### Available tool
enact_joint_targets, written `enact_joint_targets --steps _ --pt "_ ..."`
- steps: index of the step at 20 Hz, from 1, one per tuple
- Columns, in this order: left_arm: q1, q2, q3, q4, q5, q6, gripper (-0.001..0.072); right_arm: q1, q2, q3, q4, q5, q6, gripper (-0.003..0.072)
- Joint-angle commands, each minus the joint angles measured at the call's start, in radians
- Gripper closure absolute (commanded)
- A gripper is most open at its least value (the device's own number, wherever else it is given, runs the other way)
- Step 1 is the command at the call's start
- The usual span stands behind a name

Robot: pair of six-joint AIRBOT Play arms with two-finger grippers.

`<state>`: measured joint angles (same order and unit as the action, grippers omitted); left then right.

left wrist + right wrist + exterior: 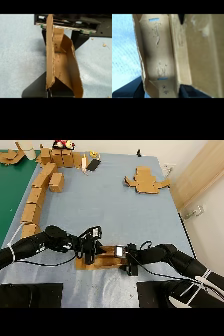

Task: Fold the box.

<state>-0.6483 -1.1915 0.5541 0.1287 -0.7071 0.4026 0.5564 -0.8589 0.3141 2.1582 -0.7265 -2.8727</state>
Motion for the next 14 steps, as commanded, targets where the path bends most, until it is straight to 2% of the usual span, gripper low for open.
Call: enact_joint_targets --steps 1,14 --pt "0.001 0.001 0.003 -0.066 0.016 0.000 0.0695 0.000 0.000 0.000 0.000 -0.001 0.000 0.0277" --pt "0.000 0.001 0.003 -0.066 -0.026 -0.011 0.0694 0.000 0.000 0.000 0.000 -0.001 0.000 0.0278"
